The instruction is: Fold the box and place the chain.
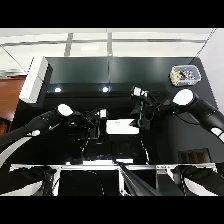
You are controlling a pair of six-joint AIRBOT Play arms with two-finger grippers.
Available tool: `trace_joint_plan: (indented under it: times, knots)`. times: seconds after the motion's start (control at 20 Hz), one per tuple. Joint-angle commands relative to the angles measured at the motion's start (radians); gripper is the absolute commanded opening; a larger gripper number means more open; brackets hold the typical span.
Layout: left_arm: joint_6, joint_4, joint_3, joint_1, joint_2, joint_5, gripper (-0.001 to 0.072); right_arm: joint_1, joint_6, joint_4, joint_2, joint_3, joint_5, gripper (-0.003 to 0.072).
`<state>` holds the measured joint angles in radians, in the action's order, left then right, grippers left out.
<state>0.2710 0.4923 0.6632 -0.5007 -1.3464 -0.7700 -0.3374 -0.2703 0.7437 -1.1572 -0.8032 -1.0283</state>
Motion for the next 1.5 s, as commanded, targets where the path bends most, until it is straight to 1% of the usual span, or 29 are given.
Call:
trace_joint_plan:
  times: [0.0, 0.15, 0.35, 0.5, 0.65, 0.75, 1.05, 1.1, 1.15, 1.45]
  knots:
    - [0.002, 0.001, 0.000, 0.000, -0.001, 0.000, 0.0404, -0.040, 0.078, 0.035, -0.014, 0.011, 0.001, 0.0623]
    - [0.002, 0.001, 0.000, 0.000, -0.001, 0.000, 0.0404, -0.048, 0.078, 0.039, -0.014, 0.010, 0.000, 0.0623]
    - [0.002, 0.002, 0.000, 0.000, -0.001, 0.000, 0.0404, -0.055, 0.078, 0.042, -0.013, 0.011, -0.044, 0.0623]
    - [0.002, 0.002, 0.000, 0.000, -0.001, -0.001, 0.0404, -0.077, 0.077, 0.120, -0.013, 0.011, -0.010, 0.0623]
    - [0.002, 0.002, 0.000, 0.000, -0.001, -0.001, 0.0404, -0.081, 0.072, 0.129, -0.013, 0.010, 0.021, 0.0622]
    - [0.002, 0.002, 0.000, 0.000, -0.001, -0.001, 0.0404, -0.081, 0.053, 0.129, -0.013, 0.010, 0.023, 0.0425]
    - [0.002, 0.002, 0.000, 0.000, -0.001, -0.001, 0.0404, -0.081, -0.009, 0.128, 0.004, 0.010, 0.019, 0.0424]
    - [0.002, 0.002, 0.000, 0.000, -0.001, -0.001, 0.0404, -0.081, -0.011, 0.128, 0.010, 0.010, 0.018, 0.0398]
    - [0.002, 0.002, 0.000, 0.000, -0.001, -0.001, 0.0404, -0.081, -0.011, 0.128, 0.016, 0.010, 0.017, 0.0242]
    - [0.002, 0.003, 0.000, 0.000, -0.001, -0.001, 0.0404, -0.081, -0.053, 0.121, 0.022, 0.010, 0.006, 0.0244]
